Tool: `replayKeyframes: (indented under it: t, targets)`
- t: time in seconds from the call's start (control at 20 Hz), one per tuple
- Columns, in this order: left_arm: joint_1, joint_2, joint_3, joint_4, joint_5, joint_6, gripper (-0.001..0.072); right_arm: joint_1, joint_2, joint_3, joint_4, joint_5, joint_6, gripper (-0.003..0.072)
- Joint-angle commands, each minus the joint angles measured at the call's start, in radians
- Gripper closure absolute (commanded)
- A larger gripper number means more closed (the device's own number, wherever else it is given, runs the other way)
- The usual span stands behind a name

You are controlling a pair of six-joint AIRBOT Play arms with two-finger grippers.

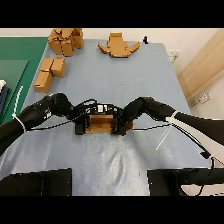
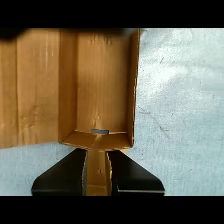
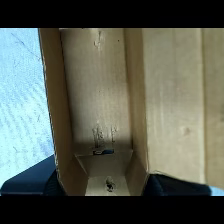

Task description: Fold the box.

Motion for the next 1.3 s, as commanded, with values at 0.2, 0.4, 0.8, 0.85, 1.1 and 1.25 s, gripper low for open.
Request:
replayKeyframes:
  t: [0.2, 0.4, 0.8, 0.85, 1.1, 1.25]
  targets:
    - [-0.006, -0.002, 0.001, -0.067, 0.036, 0.0, 0.0526, -0.001, 0.0, 0.001, 0.002, 0.001, 0.001, 0.0178]
    - [-0.006, -0.016, 0.001, -0.098, 0.061, 0.0, 0.0526, -0.001, 0.0, 0.001, 0.001, 0.0, 0.001, 0.0178]
    - [-0.006, -0.027, 0.001, -0.116, 0.044, -0.035, 0.0215, -0.001, 0.0, 0.001, 0.001, 0.0, 0.0, 0.0178]
    - [-0.006, -0.027, 0.001, -0.116, 0.057, -0.05, 0.0214, -0.001, 0.0, 0.001, 0.0, 0.0, 0.0, 0.0178]
    - [-0.006, -0.026, 0.001, -0.116, 0.072, -0.043, 0.0268, -0.001, 0.0, 0.001, 0.0, 0.0, 0.0, 0.0178]
    - [0.013, -0.003, 0.001, -0.052, 0.042, -0.046, 0.0674, -0.001, 0.0, 0.001, 0.0, 0.0, 0.0, 0.0178]
